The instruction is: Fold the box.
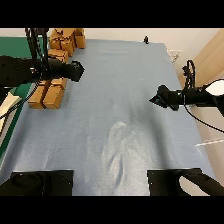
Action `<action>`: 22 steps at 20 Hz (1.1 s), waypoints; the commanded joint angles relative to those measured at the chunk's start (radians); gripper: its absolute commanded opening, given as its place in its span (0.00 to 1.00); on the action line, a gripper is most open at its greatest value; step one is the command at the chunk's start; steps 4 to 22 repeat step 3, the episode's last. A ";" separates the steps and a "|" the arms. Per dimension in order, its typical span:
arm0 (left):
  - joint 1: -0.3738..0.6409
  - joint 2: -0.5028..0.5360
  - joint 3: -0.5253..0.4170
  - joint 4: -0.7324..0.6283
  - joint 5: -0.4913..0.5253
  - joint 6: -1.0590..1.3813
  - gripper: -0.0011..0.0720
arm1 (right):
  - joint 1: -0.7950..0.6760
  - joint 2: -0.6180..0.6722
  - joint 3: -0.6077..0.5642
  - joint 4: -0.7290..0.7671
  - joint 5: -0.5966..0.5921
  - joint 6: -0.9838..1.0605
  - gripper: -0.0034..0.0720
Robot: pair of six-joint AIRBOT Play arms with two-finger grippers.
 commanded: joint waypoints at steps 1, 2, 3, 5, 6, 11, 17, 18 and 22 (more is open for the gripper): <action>0.000 0.000 0.000 -0.001 0.000 0.000 0.96 | -0.001 0.000 0.001 0.006 -0.002 0.043 0.05; 0.000 0.000 0.000 -0.001 0.000 0.000 0.96 | -0.001 0.000 0.001 0.006 -0.002 0.043 0.05; 0.000 0.000 0.000 -0.001 0.000 0.000 0.96 | -0.001 0.000 0.001 0.006 -0.002 0.043 0.05; 0.000 0.000 0.000 -0.001 0.000 0.000 0.96 | -0.001 0.000 0.001 0.006 -0.002 0.043 0.05; 0.000 0.000 0.000 -0.001 0.000 0.000 0.96 | -0.001 0.000 0.001 0.006 -0.002 0.043 0.05; 0.000 0.000 0.000 -0.001 0.000 0.000 0.96 | -0.001 0.000 0.001 0.006 -0.002 0.043 0.05; 0.000 0.000 0.000 -0.001 0.000 0.000 0.96 | -0.001 0.000 0.001 0.006 -0.002 0.043 0.05; 0.000 0.000 0.000 -0.001 0.000 0.000 0.96 | -0.001 0.000 0.001 0.006 -0.002 0.043 0.05; 0.000 0.000 0.000 -0.001 0.000 0.000 0.96 | -0.001 0.000 0.001 0.006 -0.002 0.043 0.05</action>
